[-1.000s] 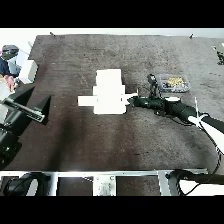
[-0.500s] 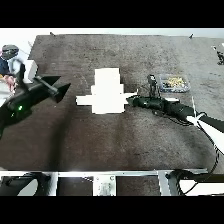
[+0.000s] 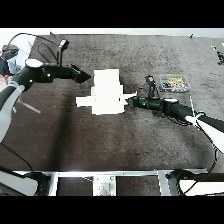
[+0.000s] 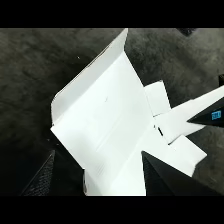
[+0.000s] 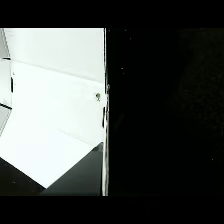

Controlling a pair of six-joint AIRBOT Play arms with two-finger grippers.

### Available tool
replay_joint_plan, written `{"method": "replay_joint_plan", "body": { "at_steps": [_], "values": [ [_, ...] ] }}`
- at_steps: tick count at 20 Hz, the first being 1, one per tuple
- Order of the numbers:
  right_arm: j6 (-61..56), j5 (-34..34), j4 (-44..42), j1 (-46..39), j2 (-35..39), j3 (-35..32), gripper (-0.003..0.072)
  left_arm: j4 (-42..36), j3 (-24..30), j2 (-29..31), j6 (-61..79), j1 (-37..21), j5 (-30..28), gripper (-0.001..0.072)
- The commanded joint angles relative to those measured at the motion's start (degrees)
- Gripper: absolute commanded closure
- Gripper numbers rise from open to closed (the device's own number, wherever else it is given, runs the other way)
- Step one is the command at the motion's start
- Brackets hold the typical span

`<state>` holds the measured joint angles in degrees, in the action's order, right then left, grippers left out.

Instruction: Fold the box and place the chain.

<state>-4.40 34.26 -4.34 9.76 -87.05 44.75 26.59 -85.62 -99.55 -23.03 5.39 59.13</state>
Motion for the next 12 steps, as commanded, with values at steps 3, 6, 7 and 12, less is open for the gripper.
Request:
{"method": "replay_joint_plan", "body": {
  "at_steps": [3,6,7,12],
  "values": [
    [1.5,0.0,0.0,0.0,0.0,0.0,0.0679,6.3,-16.2,-14.1,-10.7,0.5,13.7,0.0121],
    [1.5,0.0,0.0,0.0,0.0,0.0,0.0679,5.7,-18.1,-17.9,-10.6,0.5,15.3,0.0121],
    [1.4,0.0,0.0,0.0,0.0,0.0,0.0679,5.8,-18.1,-18.5,-10.5,0.5,15.4,0.0122],
    [1.9,0.0,0.0,0.0,0.0,0.0,0.0679,2.3,-18.1,-19.7,-8.1,1.3,19.0,0.0122]
  ]
}}
